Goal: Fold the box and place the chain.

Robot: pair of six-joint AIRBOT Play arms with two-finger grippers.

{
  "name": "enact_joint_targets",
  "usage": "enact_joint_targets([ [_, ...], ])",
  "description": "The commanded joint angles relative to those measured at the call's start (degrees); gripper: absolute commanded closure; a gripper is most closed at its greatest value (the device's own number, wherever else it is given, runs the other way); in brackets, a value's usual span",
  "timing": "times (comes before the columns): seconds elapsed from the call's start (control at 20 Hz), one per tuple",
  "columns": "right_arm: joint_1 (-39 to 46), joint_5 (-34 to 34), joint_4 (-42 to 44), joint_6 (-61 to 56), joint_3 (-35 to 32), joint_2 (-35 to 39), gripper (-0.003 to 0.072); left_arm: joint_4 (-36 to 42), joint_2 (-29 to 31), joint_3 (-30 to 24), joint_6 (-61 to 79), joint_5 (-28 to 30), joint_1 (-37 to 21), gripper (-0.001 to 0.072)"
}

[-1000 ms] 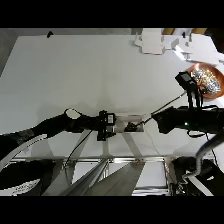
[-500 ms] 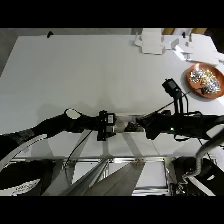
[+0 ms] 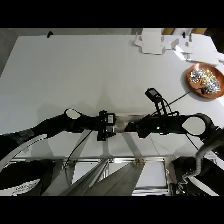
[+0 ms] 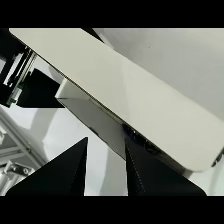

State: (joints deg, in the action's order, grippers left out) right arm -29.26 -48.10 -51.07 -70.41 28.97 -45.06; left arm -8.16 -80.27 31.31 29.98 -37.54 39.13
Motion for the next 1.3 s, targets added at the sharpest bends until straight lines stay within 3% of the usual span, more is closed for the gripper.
enact_joint_targets([
  [0.0,0.2,-3.5,-1.4,2.7,4.9,-1.1,0.044,0.0,0.0,0.0,0.0,0.0,0.0,0.0575],
  [0.1,2.8,-6.2,-7.1,-0.1,10.3,-1.1,0.0498,0.0,0.0,0.0,0.0,0.0,0.0,0.0575],
  [0.25,10.3,-3.5,-16.6,-2.6,15.7,-1.2,0.0534,0.0,0.0,0.0,0.0,0.0,0.0,0.0575],
  [0.35,15.8,-2.2,-20.8,-3.8,15.8,-2.0,0.0669,0.0,0.0,0.0,0.0,0.0,0.0,0.0575],
  [0.6,23.2,-3.6,-26.2,-7.5,14.1,-12.0,0.0668,0.0,0.0,0.0,0.0,0.0,0.0,0.0575],
  [0.65,23.7,-4.0,-27.2,-7.8,13.6,-14.5,0.0664,0.0,0.0,0.0,0.0,0.0,0.0,0.0575],
  [0.8,24.0,-4.6,-31.0,-11.3,13.3,-21.1,0.0448,0.0,0.0,0.0,0.0,0.0,0.0,0.0575],
  [1.25,24.0,-3.8,-33.2,-12.3,13.3,-28.1,0.0386,0.0,0.0,0.0,0.0,0.0,0.0,0.0575],
])
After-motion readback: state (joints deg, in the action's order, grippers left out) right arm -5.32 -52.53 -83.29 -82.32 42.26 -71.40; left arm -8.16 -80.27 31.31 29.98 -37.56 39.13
